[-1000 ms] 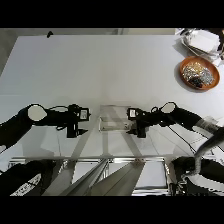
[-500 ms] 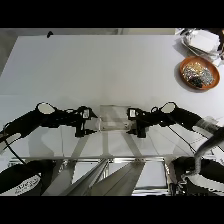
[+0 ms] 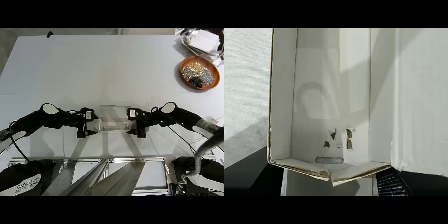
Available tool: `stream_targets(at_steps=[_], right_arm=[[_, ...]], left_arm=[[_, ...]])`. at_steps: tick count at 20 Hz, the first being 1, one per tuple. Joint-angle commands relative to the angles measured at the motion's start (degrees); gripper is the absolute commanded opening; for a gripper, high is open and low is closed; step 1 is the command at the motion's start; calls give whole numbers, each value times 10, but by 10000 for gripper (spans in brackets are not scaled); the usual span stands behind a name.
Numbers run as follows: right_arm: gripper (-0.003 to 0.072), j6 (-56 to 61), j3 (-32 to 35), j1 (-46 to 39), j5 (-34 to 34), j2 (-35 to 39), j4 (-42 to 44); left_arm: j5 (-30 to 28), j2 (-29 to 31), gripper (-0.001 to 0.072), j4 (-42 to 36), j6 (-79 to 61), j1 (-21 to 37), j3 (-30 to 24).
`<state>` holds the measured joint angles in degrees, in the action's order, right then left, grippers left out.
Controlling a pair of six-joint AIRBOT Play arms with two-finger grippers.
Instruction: Fold the box and place the chain.
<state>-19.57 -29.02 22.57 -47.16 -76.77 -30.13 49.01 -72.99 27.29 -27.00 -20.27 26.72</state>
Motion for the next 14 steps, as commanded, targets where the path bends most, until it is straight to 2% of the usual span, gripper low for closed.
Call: stream_targets(at_steps=[1,14], right_arm=[[379,0,0,0,0,0,0],[379,0,0,0,0,0,0]], left_arm=[[-8,-4,705,-16,-9,-9,1],[-7,-4,705,-38,-24,-25,3]])
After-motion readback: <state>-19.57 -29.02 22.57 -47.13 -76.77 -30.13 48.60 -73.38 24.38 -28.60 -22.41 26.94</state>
